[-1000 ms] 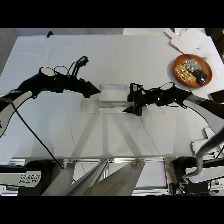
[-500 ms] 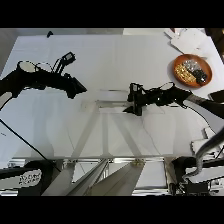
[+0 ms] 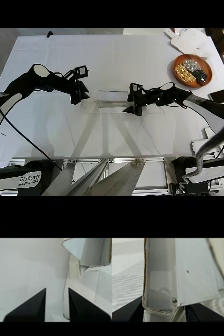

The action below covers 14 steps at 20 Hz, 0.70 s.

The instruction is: Fold the box and place the chain.

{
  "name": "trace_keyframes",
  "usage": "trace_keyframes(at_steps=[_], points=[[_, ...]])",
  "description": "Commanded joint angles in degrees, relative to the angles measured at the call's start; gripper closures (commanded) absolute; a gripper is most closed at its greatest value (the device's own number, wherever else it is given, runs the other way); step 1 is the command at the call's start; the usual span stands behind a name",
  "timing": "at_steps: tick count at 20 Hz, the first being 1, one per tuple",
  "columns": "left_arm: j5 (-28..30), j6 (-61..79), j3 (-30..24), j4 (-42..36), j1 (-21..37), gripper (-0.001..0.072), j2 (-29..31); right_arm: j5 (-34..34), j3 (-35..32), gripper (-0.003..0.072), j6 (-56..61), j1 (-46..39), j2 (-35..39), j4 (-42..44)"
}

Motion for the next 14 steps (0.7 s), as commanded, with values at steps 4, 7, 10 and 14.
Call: trace_keyframes(at_steps=[4, 7, 10, 14], points=[[-4.3, 10.9, 0.0, 0.4, -2.6, 0.0476, -4.6, 0.0, 0.0, 0.0275, 0.0, 0.0, 0.0, 0.0], [-5.1, 10.9, 0.0, 0.4, -2.7, 0.0473, -5.8, 0.0, 0.0, 0.0275, 0.0, 0.0, 0.0, 0.0], [-7.2, 11.0, 0.0, 0.4, -2.8, 0.0475, -6.0, 0.0, 0.0, 0.0275, 0.0, 0.0, 0.0, 0.0], [-7.1, 11.5, 0.0, -0.5, -3.1, 0.0475, -6.0, 0.0, 0.0, 0.0275, 0.0, 0.0, 0.0, 0.0]])
